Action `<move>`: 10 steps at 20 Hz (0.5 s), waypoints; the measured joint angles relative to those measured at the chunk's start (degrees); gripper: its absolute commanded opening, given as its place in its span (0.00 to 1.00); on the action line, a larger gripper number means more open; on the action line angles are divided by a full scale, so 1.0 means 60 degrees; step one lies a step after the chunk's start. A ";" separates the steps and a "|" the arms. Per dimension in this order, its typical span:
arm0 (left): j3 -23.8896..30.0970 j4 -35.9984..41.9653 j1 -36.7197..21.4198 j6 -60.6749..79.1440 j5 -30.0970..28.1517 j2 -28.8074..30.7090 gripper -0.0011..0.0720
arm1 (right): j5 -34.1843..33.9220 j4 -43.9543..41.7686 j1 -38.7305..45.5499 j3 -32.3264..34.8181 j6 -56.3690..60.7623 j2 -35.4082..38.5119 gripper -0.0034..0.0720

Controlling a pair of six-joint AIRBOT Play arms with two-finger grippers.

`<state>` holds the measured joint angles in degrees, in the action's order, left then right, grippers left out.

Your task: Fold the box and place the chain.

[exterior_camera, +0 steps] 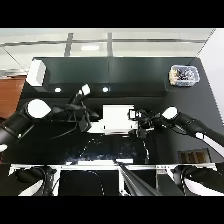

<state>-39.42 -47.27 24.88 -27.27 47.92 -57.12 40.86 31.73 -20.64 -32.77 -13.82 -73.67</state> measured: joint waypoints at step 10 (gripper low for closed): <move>0.1169 -0.0222 0.0321 0.2969 -0.0903 -0.0914 0.97 | 0.0004 -0.0004 0.0000 0.0000 0.0007 -0.0004 0.21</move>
<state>-32.40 -48.60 26.81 -9.45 42.50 -62.61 40.88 31.70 -20.64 -32.77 -13.78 -73.69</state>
